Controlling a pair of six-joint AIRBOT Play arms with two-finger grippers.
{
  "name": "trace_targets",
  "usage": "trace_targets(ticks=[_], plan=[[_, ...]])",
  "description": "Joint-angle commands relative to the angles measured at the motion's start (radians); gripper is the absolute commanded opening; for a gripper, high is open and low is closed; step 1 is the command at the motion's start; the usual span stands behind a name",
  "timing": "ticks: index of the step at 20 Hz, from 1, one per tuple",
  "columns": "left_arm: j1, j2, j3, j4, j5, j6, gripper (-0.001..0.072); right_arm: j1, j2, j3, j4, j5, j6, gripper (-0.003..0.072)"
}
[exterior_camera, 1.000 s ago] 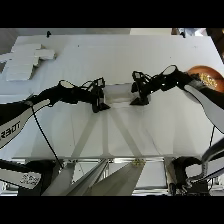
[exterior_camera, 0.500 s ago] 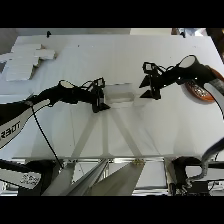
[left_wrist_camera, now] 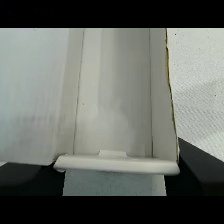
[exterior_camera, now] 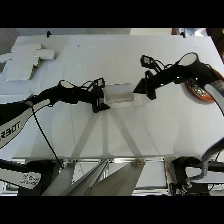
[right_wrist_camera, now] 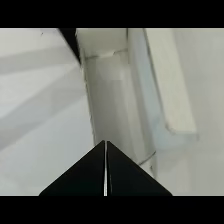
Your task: Fold the box and place the chain.
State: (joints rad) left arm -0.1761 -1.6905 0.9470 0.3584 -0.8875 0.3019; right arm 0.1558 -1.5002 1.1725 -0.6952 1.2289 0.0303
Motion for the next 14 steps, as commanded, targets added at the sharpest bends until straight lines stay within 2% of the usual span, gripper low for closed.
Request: trace_targets(ticks=[1, 4, 10, 14], plan=[[0.0, 0.0, 0.001, -0.001, 0.001, 0.0, 0.0479, 0.063, -0.007, 0.001, 0.103, -0.262, 0.053, 0.0014], [0.0, 0.0, 0.001, -0.001, 0.001, 0.0, 0.0479, 0.072, -0.064, 0.002, 0.18, -0.413, 0.053, 0.0013], [0.0, 0.0, 0.001, -0.001, 0.001, 0.0, 0.0479, 0.072, -0.234, 0.002, 0.177, -0.441, 0.108, 0.0014], [0.0, 0.0, 0.001, -0.001, 0.001, 0.0, 0.0479, 0.071, -0.233, 0.002, 0.178, -0.433, 0.108, 0.0014]])
